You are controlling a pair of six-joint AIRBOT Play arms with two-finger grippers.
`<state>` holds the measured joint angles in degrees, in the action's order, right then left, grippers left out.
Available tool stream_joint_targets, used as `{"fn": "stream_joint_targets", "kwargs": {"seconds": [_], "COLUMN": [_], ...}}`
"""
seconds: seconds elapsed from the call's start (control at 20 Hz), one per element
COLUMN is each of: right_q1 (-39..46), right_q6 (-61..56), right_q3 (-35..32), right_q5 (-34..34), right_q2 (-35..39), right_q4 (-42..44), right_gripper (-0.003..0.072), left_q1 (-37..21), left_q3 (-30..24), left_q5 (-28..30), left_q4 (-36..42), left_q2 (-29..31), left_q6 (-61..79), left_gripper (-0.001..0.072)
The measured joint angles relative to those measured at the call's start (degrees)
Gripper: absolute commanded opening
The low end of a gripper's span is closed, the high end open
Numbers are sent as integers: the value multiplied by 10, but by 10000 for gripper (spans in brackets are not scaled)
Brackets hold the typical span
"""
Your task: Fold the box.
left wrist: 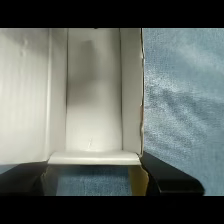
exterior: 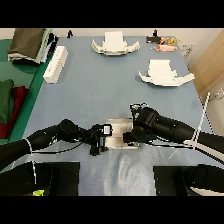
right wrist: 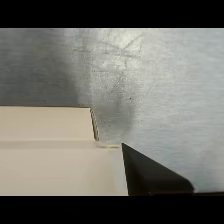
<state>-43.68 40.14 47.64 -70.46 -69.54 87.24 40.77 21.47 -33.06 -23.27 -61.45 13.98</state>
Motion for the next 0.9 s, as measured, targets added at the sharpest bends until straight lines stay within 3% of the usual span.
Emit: {"fn": "stream_joint_targets", "kwargs": {"seconds": [0.25, 0.3, 0.35, 0.5, 0.7, 0.9], "right_q1": [2, 2, 6, 29, 129, 269], "right_q6": [8, 10, 12, 25, 101, 248], "right_q3": [19, 28, 37, 53, 56, 53], "right_q5": [-28, -38, -56, -95, -110, -50], "right_q2": [39, 50, 63, 93, 92, 37], "right_q4": [-1, -12, -30, -73, -69, 63], "right_gripper": [516, 425, 235, 12, 2, 3], "left_q1": [0, 0, 0, 0, 0, 0], "left_q3": [0, 0, 0, 0, 0, 0], "left_q5": [0, 0, 0, 0, 0, 0], "left_q4": [0, 1, 1, 1, 1, 1], "left_q2": [0, 0, 0, 0, 0, 0], "left_q6": [0, 0, 0, 0, 0, 0], "left_gripper": [522, 522, 522, 522, 522, 522]}}
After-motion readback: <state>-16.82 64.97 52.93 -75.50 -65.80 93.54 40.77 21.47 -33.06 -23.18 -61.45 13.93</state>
